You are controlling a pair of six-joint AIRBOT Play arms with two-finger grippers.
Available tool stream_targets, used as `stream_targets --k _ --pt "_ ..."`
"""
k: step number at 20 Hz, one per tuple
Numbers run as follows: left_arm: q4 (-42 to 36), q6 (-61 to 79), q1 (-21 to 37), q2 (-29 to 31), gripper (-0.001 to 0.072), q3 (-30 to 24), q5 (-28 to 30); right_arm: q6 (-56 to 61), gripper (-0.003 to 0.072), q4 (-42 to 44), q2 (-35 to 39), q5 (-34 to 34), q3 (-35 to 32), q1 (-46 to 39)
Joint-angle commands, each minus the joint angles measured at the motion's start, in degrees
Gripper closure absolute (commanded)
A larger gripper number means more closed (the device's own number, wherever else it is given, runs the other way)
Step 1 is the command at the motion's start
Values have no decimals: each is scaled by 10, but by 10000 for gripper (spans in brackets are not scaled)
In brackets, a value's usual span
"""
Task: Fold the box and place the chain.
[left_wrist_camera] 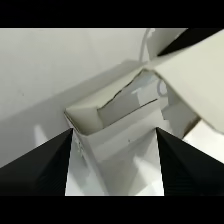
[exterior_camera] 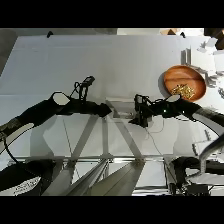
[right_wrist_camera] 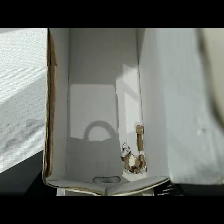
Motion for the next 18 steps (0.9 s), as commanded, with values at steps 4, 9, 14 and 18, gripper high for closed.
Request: stream_targets --k 4,9,14,18 --pt "76 -64 -51 0 152 0 82 0 168 0 0 0 1 0" --pt "224 -200 -70 0 154 2 98 0 168 0 0 0 1 0" --pt "268 -247 -71 0 155 7 97 0 168 0 0 0 1 0" --pt "274 -251 -90 0 167 22 91 0 168 0 0 0 1 0"
